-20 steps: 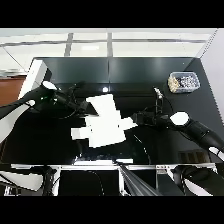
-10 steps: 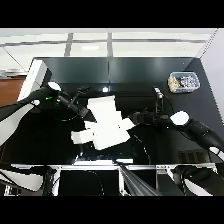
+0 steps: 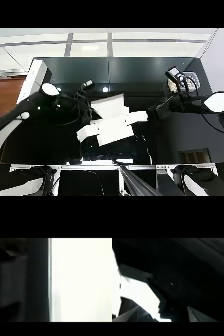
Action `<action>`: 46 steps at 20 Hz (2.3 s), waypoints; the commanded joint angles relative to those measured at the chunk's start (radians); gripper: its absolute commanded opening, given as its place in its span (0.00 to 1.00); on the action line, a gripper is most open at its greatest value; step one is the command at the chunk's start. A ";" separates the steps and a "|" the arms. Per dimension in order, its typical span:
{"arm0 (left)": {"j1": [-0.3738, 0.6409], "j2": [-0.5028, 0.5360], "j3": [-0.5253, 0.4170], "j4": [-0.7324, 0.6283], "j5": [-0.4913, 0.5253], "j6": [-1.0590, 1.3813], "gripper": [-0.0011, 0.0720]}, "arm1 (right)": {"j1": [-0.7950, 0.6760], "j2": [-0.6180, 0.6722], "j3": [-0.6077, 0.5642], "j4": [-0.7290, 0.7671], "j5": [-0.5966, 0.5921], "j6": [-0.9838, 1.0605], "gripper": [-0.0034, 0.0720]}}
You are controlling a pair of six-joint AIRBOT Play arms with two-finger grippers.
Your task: Fold the box and place the chain.
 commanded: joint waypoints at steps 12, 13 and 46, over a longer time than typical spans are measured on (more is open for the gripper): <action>-0.116 -0.109 -0.041 0.050 0.212 0.402 0.05 | 0.346 -0.004 -0.341 0.066 -0.239 -0.493 0.97; -0.122 -0.109 -0.041 0.062 0.213 0.402 0.05 | 0.369 -0.009 -0.351 0.066 -0.260 -0.511 0.97; -0.126 -0.109 -0.042 0.059 0.206 0.395 0.05 | 0.261 -0.268 -0.236 0.540 -0.209 -1.079 0.97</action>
